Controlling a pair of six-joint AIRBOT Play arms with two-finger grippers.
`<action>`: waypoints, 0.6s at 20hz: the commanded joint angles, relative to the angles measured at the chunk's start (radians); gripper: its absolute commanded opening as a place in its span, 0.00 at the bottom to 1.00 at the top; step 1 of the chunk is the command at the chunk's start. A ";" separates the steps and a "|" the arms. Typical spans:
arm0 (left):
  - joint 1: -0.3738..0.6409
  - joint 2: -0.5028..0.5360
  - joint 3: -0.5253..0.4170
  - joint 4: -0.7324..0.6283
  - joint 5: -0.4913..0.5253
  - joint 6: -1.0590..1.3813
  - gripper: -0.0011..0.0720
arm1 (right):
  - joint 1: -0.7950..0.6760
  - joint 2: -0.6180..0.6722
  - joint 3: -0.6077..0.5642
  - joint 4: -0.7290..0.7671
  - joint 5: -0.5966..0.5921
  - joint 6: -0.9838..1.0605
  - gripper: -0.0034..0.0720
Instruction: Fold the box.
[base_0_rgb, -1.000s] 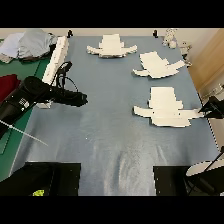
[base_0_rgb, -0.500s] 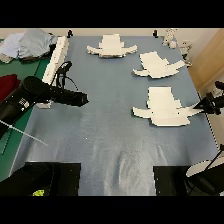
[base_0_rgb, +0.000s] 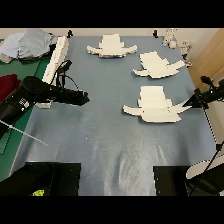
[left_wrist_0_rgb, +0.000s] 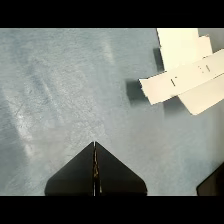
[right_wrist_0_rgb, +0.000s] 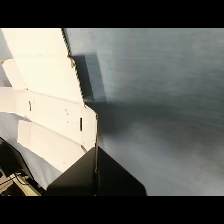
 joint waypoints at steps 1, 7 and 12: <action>0.003 0.000 0.001 -0.019 -0.009 -0.038 0.03 | 0.101 0.067 -0.101 0.031 0.092 0.097 0.05; 0.127 0.000 0.001 -0.019 -0.159 -0.082 0.03 | 0.425 0.472 -0.585 0.031 0.409 0.298 0.05; 0.195 -0.011 -0.002 -0.019 -0.296 0.018 0.04 | 0.658 0.708 -0.830 0.031 0.555 0.412 0.05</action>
